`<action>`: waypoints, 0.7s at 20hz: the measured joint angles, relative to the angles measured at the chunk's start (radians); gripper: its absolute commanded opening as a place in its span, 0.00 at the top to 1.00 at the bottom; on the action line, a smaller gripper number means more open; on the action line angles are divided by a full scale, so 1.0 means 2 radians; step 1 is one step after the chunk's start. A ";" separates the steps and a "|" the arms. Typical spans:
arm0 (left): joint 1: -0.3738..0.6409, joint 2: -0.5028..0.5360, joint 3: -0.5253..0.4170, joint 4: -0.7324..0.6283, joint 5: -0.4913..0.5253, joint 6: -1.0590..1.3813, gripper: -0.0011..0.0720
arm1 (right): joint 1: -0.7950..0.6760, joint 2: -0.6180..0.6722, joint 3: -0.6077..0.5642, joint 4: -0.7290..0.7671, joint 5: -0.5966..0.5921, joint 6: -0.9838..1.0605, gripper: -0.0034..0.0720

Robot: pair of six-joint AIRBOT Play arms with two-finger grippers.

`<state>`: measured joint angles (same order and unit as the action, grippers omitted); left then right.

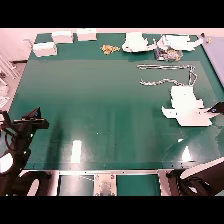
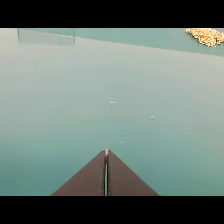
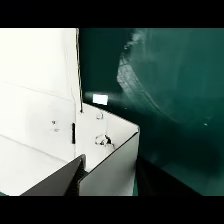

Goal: Fold the box and place the chain.

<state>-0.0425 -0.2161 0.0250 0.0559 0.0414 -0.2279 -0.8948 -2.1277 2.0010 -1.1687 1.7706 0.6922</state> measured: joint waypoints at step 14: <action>0.000 0.000 0.000 0.000 0.000 0.000 0.96 | -0.001 -0.038 -0.001 0.051 0.029 -0.010 0.95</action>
<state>-0.0425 -0.2161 0.0250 0.0559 0.0414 -0.2283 -0.8959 -2.2028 1.9999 -1.0672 1.8286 0.6712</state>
